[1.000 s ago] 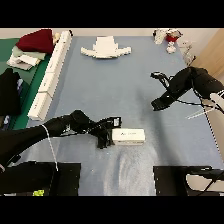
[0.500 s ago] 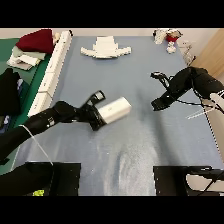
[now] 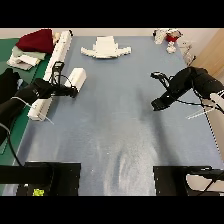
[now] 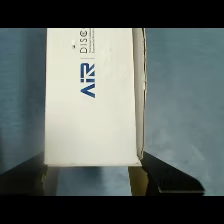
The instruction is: Fold the box.
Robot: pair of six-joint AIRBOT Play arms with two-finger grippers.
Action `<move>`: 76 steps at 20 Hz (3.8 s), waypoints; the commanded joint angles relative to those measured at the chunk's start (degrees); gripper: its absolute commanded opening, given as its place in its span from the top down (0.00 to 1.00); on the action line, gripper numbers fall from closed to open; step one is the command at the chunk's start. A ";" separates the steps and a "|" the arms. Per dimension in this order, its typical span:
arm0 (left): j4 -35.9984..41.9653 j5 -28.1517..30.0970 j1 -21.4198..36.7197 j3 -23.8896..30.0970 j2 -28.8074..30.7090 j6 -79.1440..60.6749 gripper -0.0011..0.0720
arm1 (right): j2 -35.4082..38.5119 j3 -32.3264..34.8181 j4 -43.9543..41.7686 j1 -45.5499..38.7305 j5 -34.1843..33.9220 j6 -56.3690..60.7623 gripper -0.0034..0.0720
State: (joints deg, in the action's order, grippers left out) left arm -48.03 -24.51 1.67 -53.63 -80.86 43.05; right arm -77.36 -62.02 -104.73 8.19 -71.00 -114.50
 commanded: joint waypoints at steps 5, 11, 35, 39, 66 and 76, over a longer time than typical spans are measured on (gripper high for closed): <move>-4.04 -0.70 4.46 -14.78 -14.27 6.88 0.34 | -0.02 -0.04 -0.02 0.00 0.00 0.04 0.95; -12.48 0.70 4.55 -18.14 -16.22 12.11 0.34 | -0.02 -0.04 -0.02 0.00 0.00 0.04 0.95; -12.41 -0.24 4.39 -18.32 -16.20 12.11 0.04 | -0.02 -0.04 -0.02 0.00 0.00 0.02 0.95; -12.41 -1.75 4.39 -18.45 -15.85 12.11 0.04 | -0.02 -0.04 -0.02 0.00 0.00 0.02 0.95; -22.08 -38.73 -9.57 -14.82 16.39 32.24 0.98 | -0.02 -0.04 -0.02 0.00 0.00 0.02 0.95; -22.03 -24.41 -30.99 13.81 27.17 45.51 0.97 | -0.04 -0.04 0.00 0.00 0.00 0.02 0.95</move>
State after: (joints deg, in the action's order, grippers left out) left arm -69.95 -52.56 -25.76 -44.07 -54.46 85.73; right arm -77.36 -62.02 -104.75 8.19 -71.02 -114.48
